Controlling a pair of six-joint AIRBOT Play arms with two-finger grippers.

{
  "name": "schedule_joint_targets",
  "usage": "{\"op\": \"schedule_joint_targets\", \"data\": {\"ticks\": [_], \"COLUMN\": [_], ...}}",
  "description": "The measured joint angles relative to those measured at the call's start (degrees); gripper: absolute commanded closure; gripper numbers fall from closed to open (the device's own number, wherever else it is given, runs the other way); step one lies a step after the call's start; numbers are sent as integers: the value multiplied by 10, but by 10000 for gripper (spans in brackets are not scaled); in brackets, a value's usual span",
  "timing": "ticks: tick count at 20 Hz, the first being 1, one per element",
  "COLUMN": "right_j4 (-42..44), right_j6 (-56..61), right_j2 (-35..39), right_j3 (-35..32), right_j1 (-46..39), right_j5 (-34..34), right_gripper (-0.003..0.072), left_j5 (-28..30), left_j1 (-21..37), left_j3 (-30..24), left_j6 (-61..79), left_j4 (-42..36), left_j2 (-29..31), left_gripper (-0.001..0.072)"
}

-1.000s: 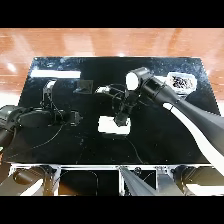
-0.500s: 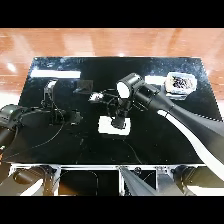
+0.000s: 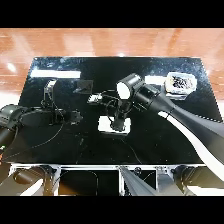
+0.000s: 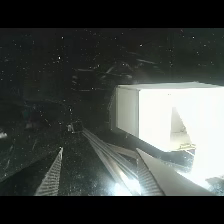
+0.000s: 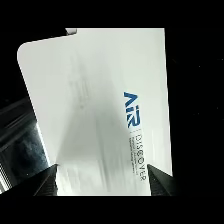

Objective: Fold the box and place the chain.

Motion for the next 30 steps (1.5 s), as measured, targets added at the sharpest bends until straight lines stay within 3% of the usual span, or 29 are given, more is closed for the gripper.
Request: {"op": "schedule_joint_targets", "data": {"ticks": [11,12,13,14,20,21,30], "right_j4": [-43,-44,-45,-45,-41,-41,-57], "right_j6": [0,0,0,1,1,0,0], "right_j2": [-5,-5,-5,-5,-4,-3,-3], "right_j3": [-5,-5,-5,-5,-5,-5,-5], "right_j1": [-2,-2,-2,-2,-3,-3,-3], "right_j5": [-30,-30,-30,-30,-24,-23,-24], "right_gripper": [-31,76,246,282,284,378,382], "left_j5": [-1,-1,-1,-1,-1,-1,-2], "left_j1": [0,0,0,0,0,0,0], "left_j3": [0,0,0,0,0,0,0], "left_j6": [0,0,0,0,0,0,0], "left_j4": [0,0,0,0,0,0,0], "left_j2": [0,0,0,0,0,0,0], "left_gripper": [155,155,155,155,155,155,155]}}
